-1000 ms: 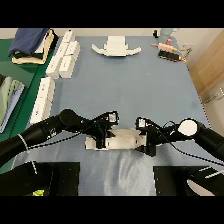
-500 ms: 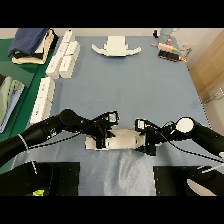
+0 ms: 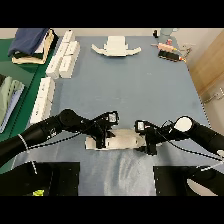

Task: Fold the box.

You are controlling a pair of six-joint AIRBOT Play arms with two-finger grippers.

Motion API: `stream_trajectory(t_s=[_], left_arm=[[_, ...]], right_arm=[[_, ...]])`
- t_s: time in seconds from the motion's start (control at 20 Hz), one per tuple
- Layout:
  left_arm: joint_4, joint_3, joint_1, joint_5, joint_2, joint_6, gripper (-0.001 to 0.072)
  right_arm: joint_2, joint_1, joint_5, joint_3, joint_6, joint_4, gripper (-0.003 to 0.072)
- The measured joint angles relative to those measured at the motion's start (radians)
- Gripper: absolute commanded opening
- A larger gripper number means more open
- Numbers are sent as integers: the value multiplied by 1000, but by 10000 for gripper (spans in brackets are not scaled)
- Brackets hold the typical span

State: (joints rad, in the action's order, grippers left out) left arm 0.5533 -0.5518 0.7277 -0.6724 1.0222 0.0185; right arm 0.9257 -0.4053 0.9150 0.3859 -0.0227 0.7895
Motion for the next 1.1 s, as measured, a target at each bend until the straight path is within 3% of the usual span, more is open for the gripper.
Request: stream_trajectory(t_s=[1.1], left_arm=[[0,0,0,-1,0,0,15]], right_arm=[[3,0,-55,-37,111,-39,682]])
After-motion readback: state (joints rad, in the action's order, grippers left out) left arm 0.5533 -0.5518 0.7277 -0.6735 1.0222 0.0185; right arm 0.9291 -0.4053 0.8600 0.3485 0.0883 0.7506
